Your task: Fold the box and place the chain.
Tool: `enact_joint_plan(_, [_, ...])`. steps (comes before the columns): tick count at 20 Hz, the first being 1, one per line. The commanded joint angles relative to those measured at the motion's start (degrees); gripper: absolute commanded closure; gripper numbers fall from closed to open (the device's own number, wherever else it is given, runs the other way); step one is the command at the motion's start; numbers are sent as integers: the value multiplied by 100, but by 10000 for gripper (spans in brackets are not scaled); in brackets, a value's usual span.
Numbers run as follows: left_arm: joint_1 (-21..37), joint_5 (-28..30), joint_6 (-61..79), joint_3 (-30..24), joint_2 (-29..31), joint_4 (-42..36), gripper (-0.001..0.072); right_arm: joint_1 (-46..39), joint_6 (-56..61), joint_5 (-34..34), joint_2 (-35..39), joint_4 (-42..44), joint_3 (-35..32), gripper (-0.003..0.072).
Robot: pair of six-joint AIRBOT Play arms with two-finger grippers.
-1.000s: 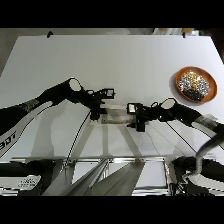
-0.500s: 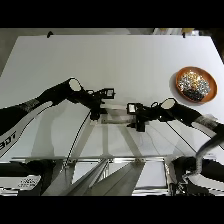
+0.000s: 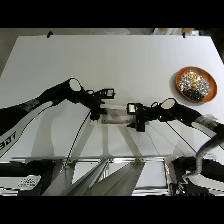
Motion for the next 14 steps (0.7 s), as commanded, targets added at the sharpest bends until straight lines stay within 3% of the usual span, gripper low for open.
enact_joint_plan(1, [7,-144,-7,9,72,-96,370,-4,42,-7,2,9,-4,284])
enact_joint_plan(3, [13,-170,-227,9,197,-52,164,-4,42,-4,2,9,-4,284])
enact_joint_plan(4, [20,-173,-485,11,293,74,139,-4,42,-7,2,9,-4,284])
enact_joint_plan(11, [52,-737,-2173,11,1191,1394,145,-4,44,-7,2,9,-4,284])
enact_joint_plan(12, [52,-887,-2262,11,1335,1445,172,-4,42,-7,2,9,-4,284])
enact_joint_plan(14, [52,-1180,-2341,9,1637,1449,293,-4,44,-4,2,9,-4,284])
